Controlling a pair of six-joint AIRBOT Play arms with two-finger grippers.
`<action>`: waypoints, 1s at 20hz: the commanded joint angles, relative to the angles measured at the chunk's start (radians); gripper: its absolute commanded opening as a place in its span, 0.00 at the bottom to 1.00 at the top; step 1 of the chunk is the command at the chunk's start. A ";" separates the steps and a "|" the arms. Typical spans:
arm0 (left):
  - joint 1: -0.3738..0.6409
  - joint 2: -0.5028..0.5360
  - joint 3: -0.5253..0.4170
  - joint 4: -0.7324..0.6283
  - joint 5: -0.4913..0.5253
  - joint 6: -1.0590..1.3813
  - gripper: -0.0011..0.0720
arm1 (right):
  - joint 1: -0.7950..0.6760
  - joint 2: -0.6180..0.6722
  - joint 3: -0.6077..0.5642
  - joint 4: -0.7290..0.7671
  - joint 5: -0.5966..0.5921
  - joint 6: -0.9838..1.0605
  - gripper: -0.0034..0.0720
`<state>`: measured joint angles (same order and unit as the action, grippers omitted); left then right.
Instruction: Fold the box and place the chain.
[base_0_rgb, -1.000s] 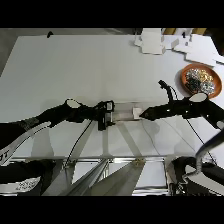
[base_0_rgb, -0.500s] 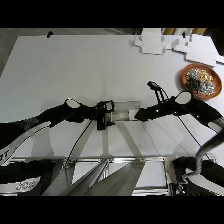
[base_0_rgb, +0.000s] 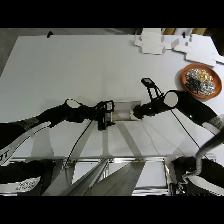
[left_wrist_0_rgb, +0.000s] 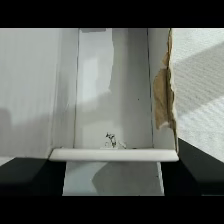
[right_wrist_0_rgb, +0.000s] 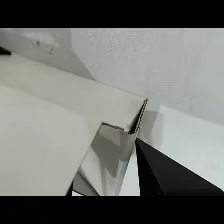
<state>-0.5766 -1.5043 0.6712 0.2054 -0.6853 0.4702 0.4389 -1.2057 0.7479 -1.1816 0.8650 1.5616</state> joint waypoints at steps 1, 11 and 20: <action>0.000 0.000 0.000 0.001 0.000 0.000 0.25 | 0.036 -0.002 0.021 -0.102 -0.007 0.133 0.57; 0.000 0.000 0.000 0.000 0.000 0.000 0.25 | 0.135 -0.090 0.105 -0.248 0.106 0.316 0.54; 0.000 0.000 0.000 0.000 0.000 0.000 0.25 | 0.158 -0.154 0.129 -0.301 0.175 0.416 0.47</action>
<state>-0.5766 -1.5043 0.6712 0.2058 -0.6861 0.4706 0.5816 -1.3350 0.8730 -1.4597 1.0100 1.9388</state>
